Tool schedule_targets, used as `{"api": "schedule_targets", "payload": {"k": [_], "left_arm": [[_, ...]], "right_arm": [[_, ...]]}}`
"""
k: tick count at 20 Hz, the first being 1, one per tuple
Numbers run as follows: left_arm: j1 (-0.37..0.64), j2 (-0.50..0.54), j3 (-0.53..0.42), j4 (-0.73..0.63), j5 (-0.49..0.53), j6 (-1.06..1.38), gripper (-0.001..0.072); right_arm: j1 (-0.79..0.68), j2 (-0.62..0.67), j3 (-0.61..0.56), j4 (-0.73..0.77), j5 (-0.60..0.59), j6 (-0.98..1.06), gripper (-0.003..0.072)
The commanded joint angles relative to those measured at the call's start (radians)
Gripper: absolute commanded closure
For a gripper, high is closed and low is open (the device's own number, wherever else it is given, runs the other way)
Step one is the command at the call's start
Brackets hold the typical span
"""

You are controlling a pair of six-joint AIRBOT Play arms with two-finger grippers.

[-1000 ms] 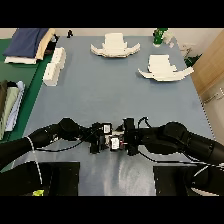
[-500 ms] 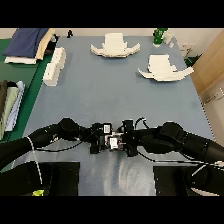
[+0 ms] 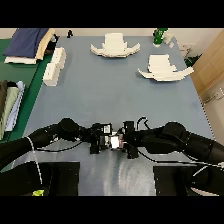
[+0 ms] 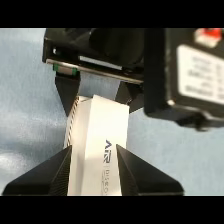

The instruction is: Fold the box.

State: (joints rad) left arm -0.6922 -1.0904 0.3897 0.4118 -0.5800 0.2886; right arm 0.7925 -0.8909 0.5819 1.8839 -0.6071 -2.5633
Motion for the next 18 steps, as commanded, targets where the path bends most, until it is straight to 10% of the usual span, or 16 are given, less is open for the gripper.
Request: {"api": "schedule_targets", "payload": {"k": [1,3,5,10,18], "left_arm": [[0.000,0.000,0.000,-0.001,0.002,-0.001,0.0263],[0.000,0.000,0.000,-0.001,0.002,-0.001,0.0263],[0.000,0.000,0.000,-0.001,0.002,-0.001,0.0263],[0.000,0.000,0.000,-0.001,0.002,-0.001,0.0262],[0.000,0.000,0.000,-0.001,0.002,-0.001,0.0262]], "right_arm": [[0.000,0.069,0.001,0.014,0.000,0.062,0.0281],[-0.001,0.119,0.000,0.018,-0.009,0.236,0.0287],[0.000,0.159,-0.039,0.038,0.037,0.444,0.0681],[0.031,0.228,-0.313,0.285,0.545,0.551,0.0682],[0.103,0.113,-0.383,0.280,0.573,0.689,0.0682]]}}
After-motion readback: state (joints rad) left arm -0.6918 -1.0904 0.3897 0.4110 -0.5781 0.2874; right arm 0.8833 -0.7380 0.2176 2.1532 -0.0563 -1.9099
